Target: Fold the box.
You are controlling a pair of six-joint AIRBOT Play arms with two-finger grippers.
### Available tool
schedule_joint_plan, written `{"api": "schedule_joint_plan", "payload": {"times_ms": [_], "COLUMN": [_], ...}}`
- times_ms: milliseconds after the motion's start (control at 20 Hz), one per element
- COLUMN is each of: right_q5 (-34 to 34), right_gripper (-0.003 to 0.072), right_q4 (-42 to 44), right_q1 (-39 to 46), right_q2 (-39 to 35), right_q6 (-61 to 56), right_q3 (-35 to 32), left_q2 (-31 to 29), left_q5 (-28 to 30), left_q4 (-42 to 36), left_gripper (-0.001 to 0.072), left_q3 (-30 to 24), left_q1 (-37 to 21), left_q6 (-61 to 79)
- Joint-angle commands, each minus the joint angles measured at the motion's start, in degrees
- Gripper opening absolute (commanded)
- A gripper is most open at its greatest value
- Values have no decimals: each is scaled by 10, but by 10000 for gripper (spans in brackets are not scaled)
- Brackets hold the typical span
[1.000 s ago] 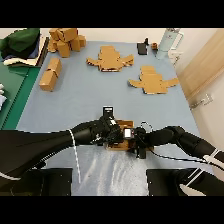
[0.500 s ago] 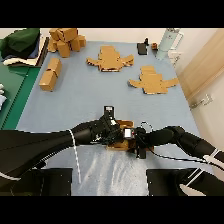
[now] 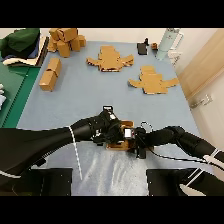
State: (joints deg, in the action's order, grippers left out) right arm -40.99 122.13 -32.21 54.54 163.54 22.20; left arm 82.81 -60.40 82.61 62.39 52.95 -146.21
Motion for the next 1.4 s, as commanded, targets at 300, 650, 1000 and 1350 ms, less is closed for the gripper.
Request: {"api": "schedule_joint_plan", "payload": {"times_ms": [300, 650, 1000, 1350], "right_q5": [0, 0, 0, 0], "right_gripper": [460, 460, 460, 460], "right_q4": [0, 0, 0, 0], "right_q1": [0, 0, 0, 0], "right_q2": [0, 0, 0, 0], "right_q6": [0, 0, 0, 0], "right_q3": [0, 0, 0, 0], "left_q2": [-1, -1, 0, -25], "left_q5": [-173, -189, -264, -178], "left_q4": [-45, -242, -132, -136], "left_gripper": [544, 545, 14, 10], "left_q3": [110, 146, 151, 56], "left_q1": [-94, -230, -316, -274], "left_q6": [80, 277, 655, 932]}}
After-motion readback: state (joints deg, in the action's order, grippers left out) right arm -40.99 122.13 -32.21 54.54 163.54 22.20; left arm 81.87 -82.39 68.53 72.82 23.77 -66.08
